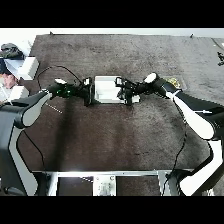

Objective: Fold the box and place the chain.

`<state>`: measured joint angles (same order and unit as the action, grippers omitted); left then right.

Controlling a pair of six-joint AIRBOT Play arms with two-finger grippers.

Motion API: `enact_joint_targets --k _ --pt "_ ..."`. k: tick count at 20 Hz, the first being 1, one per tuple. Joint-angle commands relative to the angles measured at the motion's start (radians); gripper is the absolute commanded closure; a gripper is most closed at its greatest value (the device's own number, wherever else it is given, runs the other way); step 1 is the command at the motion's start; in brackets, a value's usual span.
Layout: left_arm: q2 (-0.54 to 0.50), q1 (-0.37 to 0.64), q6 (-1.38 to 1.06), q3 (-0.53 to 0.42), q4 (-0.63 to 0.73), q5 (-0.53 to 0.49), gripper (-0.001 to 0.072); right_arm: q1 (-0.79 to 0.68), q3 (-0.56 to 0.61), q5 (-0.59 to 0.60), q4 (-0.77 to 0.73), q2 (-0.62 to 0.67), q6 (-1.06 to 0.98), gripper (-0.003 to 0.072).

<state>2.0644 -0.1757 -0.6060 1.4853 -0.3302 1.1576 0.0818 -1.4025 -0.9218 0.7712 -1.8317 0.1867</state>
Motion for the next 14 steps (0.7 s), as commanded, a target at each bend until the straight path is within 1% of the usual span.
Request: enact_joint_targets --k 1,5,7,8,10,14 --pt "0.0 0.001 -0.002 0.0 -0.006 0.006 0.0536 -0.01 -0.002 0.002 0.155 0.05 -0.212 0.0689" --pt "0.0 0.001 -0.002 0.0 -0.006 0.006 0.0536 -0.059 -0.002 -0.067 0.222 0.132 -0.426 0.0689" --pt "0.0 0.001 -0.002 0.0 -0.006 0.005 0.0536 -0.1 -0.002 -0.078 0.225 0.16 -0.597 0.069" --pt "0.0 0.001 -0.002 0.0 -0.006 0.006 0.0536 -0.129 -0.002 -0.095 0.229 0.167 -0.71 0.069" --pt "0.0 0.001 -0.002 0.0 -0.006 0.005 0.0536 -0.187 -0.001 -0.136 0.229 0.167 -0.869 0.0689" --pt "0.0 0.001 -0.002 0.0 -0.006 0.005 0.0536 -0.277 0.003 -0.148 0.228 0.166 -1.057 0.069"
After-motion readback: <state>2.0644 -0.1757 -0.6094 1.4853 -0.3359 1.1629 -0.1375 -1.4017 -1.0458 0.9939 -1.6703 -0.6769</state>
